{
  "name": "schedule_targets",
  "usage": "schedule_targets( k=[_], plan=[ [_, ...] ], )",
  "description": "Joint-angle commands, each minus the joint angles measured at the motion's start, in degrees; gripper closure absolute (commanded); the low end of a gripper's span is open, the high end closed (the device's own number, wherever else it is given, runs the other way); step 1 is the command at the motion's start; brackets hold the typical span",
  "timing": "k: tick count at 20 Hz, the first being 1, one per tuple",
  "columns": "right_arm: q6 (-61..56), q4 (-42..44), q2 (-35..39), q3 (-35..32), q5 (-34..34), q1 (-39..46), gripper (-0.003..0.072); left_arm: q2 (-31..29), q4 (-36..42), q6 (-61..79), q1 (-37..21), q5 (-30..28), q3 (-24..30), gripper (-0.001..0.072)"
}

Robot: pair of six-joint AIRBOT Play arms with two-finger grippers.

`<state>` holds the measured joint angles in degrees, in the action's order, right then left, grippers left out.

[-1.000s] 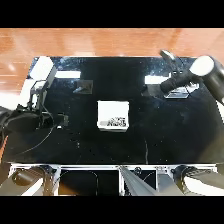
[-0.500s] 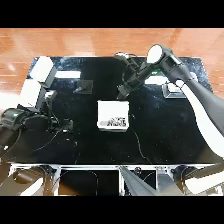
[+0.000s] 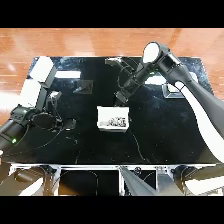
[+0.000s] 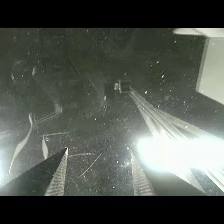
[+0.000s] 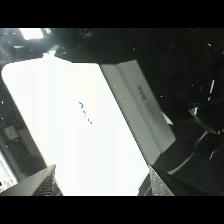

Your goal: Fold the box and place the chain.

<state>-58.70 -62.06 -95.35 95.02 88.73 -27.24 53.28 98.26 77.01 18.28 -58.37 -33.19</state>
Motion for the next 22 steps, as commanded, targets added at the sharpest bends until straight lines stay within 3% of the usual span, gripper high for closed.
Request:
schedule_targets(
  k=[1, 14, 22],
  plan=[
    [0.0, -0.1, 1.0, -1.2, -0.9, -0.7, -0.0007, 0.2, 0.0, 0.0, -0.1, 0.1, 0.0, 0.0205],
    [5.7, -3.1, 1.0, -5.2, 2.2, -5.2, -0.0034, 0.2, 0.0, 0.2, 0.0, 0.2, 0.0, 0.0205],
    [3.6, -11.5, 1.0, -5.2, 1.7, -9.0, -0.0034, 0.2, 0.0, 0.2, 0.0, 0.2, 0.0, 0.0205]
  ],
)
